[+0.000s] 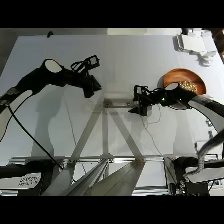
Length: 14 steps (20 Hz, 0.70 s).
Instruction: Fold the box and place the chain.
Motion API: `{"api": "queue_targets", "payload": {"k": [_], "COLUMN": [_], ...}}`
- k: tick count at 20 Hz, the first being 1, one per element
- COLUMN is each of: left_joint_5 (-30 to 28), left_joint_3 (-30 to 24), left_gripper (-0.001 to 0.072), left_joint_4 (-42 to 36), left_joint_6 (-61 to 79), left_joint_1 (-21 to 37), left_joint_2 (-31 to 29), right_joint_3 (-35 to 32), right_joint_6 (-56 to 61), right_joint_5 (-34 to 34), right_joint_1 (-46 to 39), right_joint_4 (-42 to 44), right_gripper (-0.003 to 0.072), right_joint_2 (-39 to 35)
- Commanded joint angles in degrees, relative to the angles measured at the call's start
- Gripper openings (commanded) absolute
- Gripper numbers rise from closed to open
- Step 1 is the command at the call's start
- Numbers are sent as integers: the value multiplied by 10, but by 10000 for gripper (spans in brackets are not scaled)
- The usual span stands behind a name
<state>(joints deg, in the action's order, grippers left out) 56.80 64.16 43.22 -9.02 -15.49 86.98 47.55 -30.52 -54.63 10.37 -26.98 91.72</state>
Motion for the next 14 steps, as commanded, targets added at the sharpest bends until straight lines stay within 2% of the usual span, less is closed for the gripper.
{"api": "queue_targets", "payload": {"k": [1, 4, 5, 6, 7, 10, 14], "left_joint_5": [21, 10, 10, 9, 9, 4, -4], "left_joint_3": [-31, -69, -78, -87, -93, -95, -95], "left_gripper": [363, 365, 397, 504, 576, 568, 564], "left_joint_4": [27, 23, 21, 10, -12, -79, -91], "left_joint_6": [13, 109, 148, 187, 221, 269, 272], "left_joint_1": [23, 19, 16, 11, 7, -2, -20], "left_joint_2": [-6, 2, 6, 10, 15, 32, 50], "right_joint_3": [0, 0, 0, 0, 0, 0, 0], "right_joint_6": [0, 0, 0, 0, 0, 0, 0], "right_joint_5": [0, 0, 0, 0, 0, 0, 0], "right_joint_1": [0, 0, 0, 0, 0, 0, 0], "right_joint_4": [0, 0, 0, 0, 0, 0, 0], "right_gripper": [465, 465, 465, 465, 465, 465, 465], "right_joint_2": [0, 0, 0, 0, 0, 0, 0]}}
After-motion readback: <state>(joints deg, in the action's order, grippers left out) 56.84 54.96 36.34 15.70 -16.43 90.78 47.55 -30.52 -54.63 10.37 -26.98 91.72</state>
